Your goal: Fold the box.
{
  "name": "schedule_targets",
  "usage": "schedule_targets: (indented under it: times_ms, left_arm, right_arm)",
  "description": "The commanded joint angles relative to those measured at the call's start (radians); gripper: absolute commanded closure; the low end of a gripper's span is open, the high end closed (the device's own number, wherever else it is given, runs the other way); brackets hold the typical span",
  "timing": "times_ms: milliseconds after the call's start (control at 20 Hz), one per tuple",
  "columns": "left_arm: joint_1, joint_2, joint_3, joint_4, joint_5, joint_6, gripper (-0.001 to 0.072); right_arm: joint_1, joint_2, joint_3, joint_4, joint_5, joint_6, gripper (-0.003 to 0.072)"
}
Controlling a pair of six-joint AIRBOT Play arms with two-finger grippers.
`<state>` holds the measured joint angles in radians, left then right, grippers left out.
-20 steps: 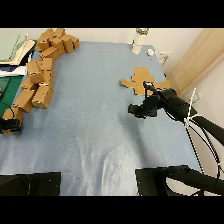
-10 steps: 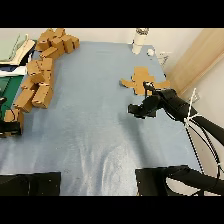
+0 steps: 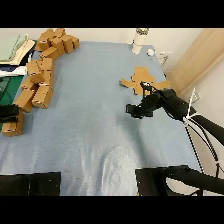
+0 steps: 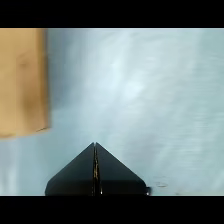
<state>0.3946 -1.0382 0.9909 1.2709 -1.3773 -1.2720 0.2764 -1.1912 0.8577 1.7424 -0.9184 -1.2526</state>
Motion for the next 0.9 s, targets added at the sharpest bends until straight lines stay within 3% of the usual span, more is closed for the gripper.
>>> schedule_targets:
  times_ms: [0,100,200,400,550,700,850]
  left_arm:
    - [-0.241,-0.022,0.025,-0.148,0.135,-0.024,0.0696]
    - [-0.409,-0.097,0.055,-0.15,0.235,-0.046,0.0696]
    - [-0.542,-0.218,0.133,-0.156,0.271,-0.082,0.0696]
    - [-0.717,-0.439,0.329,-0.202,0.32,-0.082,0.0696]
    - [-0.777,-0.526,0.408,-0.23,0.349,-0.081,0.0696]
    - [-0.788,-0.554,0.419,-0.304,0.408,-0.075,0.0695]
    - [-0.788,-0.554,0.419,-0.31,0.406,-0.077,0.0696]
  right_arm:
    - [0.0,-0.058,0.061,0.1,-0.003,-0.084,0.0681]
    - [0.003,-0.107,0.134,0.105,-0.032,-0.094,0.0682]
    - [0.011,-0.156,0.211,0.109,-0.048,-0.103,0.0682]
    - [0.053,-0.248,0.33,0.117,-0.062,-0.129,0.0681]
    - [0.092,-0.294,0.365,0.114,-0.058,-0.13,0.0681]
    - [0.121,-0.311,0.365,0.113,-0.07,-0.136,0.0682]
    - [0.123,-0.311,0.365,0.112,-0.113,-0.136,0.0682]
